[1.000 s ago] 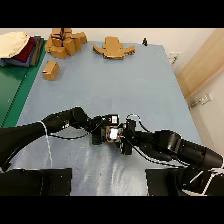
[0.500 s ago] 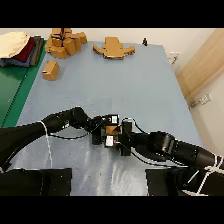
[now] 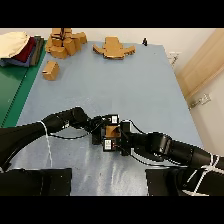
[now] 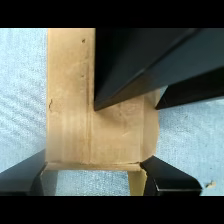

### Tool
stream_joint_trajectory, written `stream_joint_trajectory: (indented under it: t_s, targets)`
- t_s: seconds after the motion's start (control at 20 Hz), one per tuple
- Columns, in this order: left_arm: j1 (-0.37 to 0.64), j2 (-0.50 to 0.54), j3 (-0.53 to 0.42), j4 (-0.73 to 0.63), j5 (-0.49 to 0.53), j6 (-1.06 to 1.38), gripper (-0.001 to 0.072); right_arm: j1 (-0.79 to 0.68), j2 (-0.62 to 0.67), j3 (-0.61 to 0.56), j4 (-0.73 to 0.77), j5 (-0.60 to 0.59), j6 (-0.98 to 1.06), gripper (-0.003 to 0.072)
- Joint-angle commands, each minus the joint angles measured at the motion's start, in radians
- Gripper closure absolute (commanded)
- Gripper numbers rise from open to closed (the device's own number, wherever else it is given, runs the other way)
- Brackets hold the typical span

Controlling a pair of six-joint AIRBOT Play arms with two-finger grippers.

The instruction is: Fold the box.

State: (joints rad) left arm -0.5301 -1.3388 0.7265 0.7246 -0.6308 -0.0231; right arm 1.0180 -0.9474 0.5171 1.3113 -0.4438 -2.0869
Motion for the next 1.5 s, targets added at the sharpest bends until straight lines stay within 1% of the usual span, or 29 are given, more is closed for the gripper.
stream_joint_trajectory:
  t_s: [0.0, 0.35, 0.4, 0.45, 0.5, 0.85, 1.1, 1.4, 1.45]
  targets:
    - [0.000, 0.000, 0.000, 0.000, 0.000, 0.000, 0.0325, 0.001, -0.001, 0.000, -0.018, 0.000, -0.002, 0.0223]
    - [0.000, 0.000, 0.000, 0.000, 0.000, 0.000, 0.0326, 0.016, -0.027, 0.000, -0.035, 0.003, -0.008, 0.0232]
    - [0.000, 0.000, 0.000, 0.000, 0.000, 0.000, 0.0326, 0.022, -0.032, 0.000, -0.037, 0.006, -0.008, 0.0263]
    - [0.000, 0.000, 0.000, 0.000, 0.000, 0.000, 0.0325, 0.027, -0.032, 0.000, -0.038, 0.003, -0.008, 0.0478]
    - [0.000, 0.000, 0.000, 0.000, 0.000, 0.000, 0.0326, 0.034, -0.032, 0.000, -0.040, -0.003, -0.008, 0.0536]
    - [0.000, 0.000, 0.000, 0.000, 0.000, 0.000, 0.0326, 0.049, -0.028, 0.001, -0.038, -0.015, -0.007, 0.0529]
    - [0.000, 0.000, 0.000, 0.000, 0.000, 0.000, 0.0326, 0.049, 0.019, 0.001, -0.036, -0.028, -0.007, 0.0530]
    - [0.000, 0.000, 0.000, 0.000, 0.000, 0.000, 0.0326, 0.049, 0.032, 0.001, -0.037, -0.032, -0.008, 0.0528]
    - [0.000, 0.000, 0.000, 0.000, 0.000, 0.000, 0.0326, 0.049, 0.032, 0.001, -0.035, -0.030, -0.007, 0.0453]
